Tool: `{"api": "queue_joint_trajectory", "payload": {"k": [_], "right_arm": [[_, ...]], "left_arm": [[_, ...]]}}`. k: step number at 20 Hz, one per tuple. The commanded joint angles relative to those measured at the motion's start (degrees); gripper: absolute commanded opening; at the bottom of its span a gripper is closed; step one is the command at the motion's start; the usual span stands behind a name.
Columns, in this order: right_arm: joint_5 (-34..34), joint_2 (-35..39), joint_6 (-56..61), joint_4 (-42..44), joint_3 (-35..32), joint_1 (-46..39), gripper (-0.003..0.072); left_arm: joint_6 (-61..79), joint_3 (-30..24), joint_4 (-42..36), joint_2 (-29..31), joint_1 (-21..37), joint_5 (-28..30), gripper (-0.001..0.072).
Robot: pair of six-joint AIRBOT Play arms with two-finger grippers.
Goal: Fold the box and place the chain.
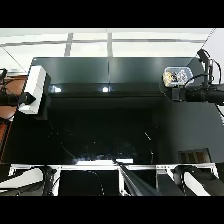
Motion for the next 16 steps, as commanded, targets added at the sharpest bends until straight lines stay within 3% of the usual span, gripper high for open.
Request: {"api": "queue_joint_trajectory", "payload": {"k": [1, 6, 7, 8, 10, 14, 15, 16], "right_arm": [[-0.13, -0.02, 0.09, 0.04, -0.04, -0.04, 0.0017], [-0.17, -0.02, 0.26, 0.04, -0.02, -0.04, 0.0016], [-0.24, -0.04, 0.26, 0.04, -0.04, -0.04, 0.0016], [-0.35, -0.02, 0.26, 0.02, -0.04, -0.04, 0.0017], [-0.57, -0.04, 0.24, 0.04, -0.04, -0.04, 0.0017], [-0.7, -0.02, 0.2, -0.02, -0.04, -0.04, 0.0017], [-0.87, -0.04, 0.07, -0.46, -0.04, -0.04, 0.0017], [-0.42, -0.02, -0.5, -2.08, -0.04, -0.04, 0.0017]], "left_arm": [[-2.16, 3.96, 0.98, -3.1, -0.57, 2.51, 0.0386], [-2.58, 7.78, 2.54, -5.66, -0.76, 1.9, 0.0392], [-2.58, 7.8, 2.54, -5.79, -0.76, 2.69, 0.0496], [-2.73, 8.02, 2.4, -5.79, -0.83, 2.99, 0.0718], [-2.82, 11.28, 2.73, -5.49, -0.94, -1.18, 0.071], [-9.42, 24.22, 1.27, -2.21, -1.99, -12.15, 0.07], [-13.05, 27.8, 0.07, -1.22, -2.4, -15.47, 0.0586], [-16.06, 31.06, -1.38, -0.46, -2.93, -19.45, 0.0243]]}}
